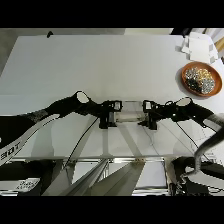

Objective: Fold the box and place the chain.

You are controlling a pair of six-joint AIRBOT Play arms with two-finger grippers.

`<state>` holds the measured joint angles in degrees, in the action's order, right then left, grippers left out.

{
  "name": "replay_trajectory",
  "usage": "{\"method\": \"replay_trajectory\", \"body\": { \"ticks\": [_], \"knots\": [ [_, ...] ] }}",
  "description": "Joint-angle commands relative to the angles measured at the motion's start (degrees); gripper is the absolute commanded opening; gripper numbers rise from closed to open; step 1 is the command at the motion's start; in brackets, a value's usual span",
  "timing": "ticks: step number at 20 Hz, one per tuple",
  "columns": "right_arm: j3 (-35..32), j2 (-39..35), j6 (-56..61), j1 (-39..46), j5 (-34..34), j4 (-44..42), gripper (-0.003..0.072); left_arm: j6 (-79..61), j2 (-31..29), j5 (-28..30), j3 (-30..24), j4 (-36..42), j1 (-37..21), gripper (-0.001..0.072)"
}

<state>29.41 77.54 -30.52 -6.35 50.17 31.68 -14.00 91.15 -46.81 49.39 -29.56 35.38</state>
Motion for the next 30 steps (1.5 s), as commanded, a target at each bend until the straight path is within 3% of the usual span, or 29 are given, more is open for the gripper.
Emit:
{"method": "replay_trajectory", "body": {
  "ticks": [1,4,5,28,29,30],
  "knots": [
    [-0.02,-0.04,0.0,-0.02,0.0,-0.02,0.0414,0.44,0.76,0.35,-0.02,0.61,0.09,0.0646],
    [-0.02,-0.02,0.0,-0.02,0.0,-0.02,0.0414,4.0,0.79,0.04,-0.02,0.57,0.09,0.0104],
    [-0.02,-0.04,0.0,-0.02,0.0,-0.02,0.0414,4.0,0.79,-0.09,-0.02,0.57,0.09,0.0004],
    [-0.02,-0.04,0.24,-0.02,-0.07,0.42,0.0398,4.15,0.79,-0.15,-0.02,0.57,0.09,0.0008],
    [0.0,-0.07,0.24,-0.02,0.09,0.37,0.0494,4.15,0.79,-0.15,-0.02,0.59,0.07,0.0008],
    [0.0,-0.15,0.63,0.0,-0.11,0.42,0.072,4.15,0.79,-0.15,-0.02,0.57,0.09,0.0008]
  ]
}}
